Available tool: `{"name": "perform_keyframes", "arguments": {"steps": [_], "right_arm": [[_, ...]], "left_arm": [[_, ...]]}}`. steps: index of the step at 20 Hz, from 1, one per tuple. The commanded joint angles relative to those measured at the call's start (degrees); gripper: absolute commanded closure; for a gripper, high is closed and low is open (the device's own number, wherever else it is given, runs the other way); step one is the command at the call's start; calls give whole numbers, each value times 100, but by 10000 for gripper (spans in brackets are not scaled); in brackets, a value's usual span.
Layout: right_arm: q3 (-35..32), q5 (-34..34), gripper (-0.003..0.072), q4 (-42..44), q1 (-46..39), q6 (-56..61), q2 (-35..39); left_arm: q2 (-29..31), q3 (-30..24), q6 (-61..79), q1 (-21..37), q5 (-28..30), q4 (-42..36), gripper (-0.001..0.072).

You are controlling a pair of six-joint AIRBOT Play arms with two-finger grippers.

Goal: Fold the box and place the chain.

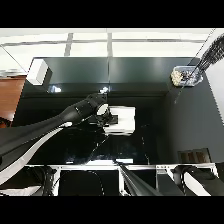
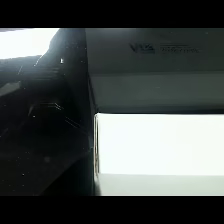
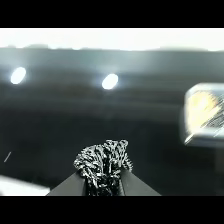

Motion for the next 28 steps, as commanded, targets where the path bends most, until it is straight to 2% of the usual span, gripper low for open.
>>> {"name": "perform_keyframes", "arguments": {"steps": [1, 3, 6, 10, 13, 17, 21, 24, 26, 28], "right_arm": [[-83, 1174, 671, 337, 457, 26, 350], [-127, 1425, 671, 389, 782, 26, 350], [-562, 1331, 671, 756, 1211, 31, 348], [-1681, 205, 671, 1792, 1742, 28, 328], [-2135, -577, 671, 2227, 2092, 28, 175], [-2210, -1084, 671, 2208, 2487, 35, -94], [-2387, -1106, 671, 1805, 2551, 57, -310], [-2793, -975, 670, 1091, 2551, 361, -310], [-3200, -1233, 670, 1113, 2555, 428, -310], [-3615, -1665, 669, 1482, 2605, 426, -323]], "left_arm": [[-2, 0, 2, 2, -2, 0, 683], [-2, 0, 2, 2, 0, 2, 683], [-2, 0, 2, 2, 0, 0, 683], [-2, 0, 2, 2, 0, 2, 683], [-2, 0, 2, 2, 0, 2, 683], [-2, 0, 2, 2, -2, 2, 683], [-2, 0, 2, 2, 0, 2, 683], [-2, 0, 2, 2, 0, 4, 683], [-2, 0, 2, 2, 0, 2, 683], [-2, 0, 2, 2, 0, 2, 683]]}}
